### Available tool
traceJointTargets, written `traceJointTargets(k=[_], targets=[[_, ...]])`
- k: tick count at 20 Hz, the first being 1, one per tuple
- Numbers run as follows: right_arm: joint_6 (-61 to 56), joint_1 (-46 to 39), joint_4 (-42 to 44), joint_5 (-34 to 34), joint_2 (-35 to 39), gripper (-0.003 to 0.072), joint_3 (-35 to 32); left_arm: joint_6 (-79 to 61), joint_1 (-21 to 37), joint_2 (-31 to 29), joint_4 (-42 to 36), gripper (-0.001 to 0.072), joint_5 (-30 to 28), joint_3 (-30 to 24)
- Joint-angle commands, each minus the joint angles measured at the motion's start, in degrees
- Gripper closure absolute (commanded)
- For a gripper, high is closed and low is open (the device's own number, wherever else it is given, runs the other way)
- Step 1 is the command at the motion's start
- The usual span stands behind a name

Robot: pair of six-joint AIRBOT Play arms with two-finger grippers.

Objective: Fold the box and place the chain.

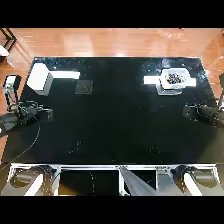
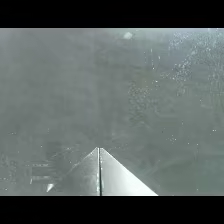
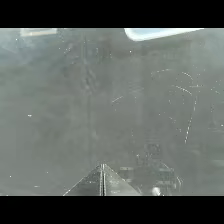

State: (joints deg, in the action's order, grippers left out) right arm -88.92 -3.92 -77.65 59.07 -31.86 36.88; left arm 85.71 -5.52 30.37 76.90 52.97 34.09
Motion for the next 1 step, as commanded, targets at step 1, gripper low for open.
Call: traceJointTargets(k=[1], targets=[[-0.02,0.0,0.0,0.0,0.04,0.0664,-0.02,-0.02,0.02,-0.04,0.0,0.0687,-0.04,-0.04]])
